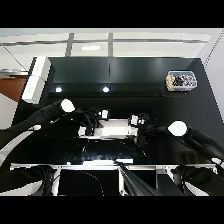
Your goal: Fold the box and place the chain.
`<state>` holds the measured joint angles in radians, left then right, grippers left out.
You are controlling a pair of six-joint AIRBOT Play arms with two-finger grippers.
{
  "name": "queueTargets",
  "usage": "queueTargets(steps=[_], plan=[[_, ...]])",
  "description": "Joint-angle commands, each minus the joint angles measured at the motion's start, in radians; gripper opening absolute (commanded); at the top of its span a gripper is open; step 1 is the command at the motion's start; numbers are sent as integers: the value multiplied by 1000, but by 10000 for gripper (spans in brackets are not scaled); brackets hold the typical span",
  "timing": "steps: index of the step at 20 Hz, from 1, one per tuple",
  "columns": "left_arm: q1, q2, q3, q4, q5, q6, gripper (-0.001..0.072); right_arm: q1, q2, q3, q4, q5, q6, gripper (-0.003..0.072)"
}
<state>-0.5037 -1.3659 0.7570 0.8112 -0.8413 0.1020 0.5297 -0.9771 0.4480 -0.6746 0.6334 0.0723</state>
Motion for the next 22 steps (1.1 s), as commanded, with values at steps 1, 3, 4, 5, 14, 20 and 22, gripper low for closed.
queueTargets(steps=[1,3,4,5,14,20,22], plan=[[-1,1,3,-5,0,-1,28,0,-31,1,100,33,-109,698],[-1,1,3,-5,1,-1,28,0,-43,0,125,37,-133,698],[-1,1,3,-5,1,-2,28,0,-54,0,124,39,-133,698],[-1,1,3,-5,0,-2,29,0,-68,0,124,39,-136,698],[-1,1,3,-4,0,-2,29,0,-169,0,125,42,-224,697],[-1,1,3,-4,3,-2,29,-73,-169,0,134,107,-232,697],[-1,1,3,-5,3,-2,28,-74,-170,0,169,105,-286,698]])
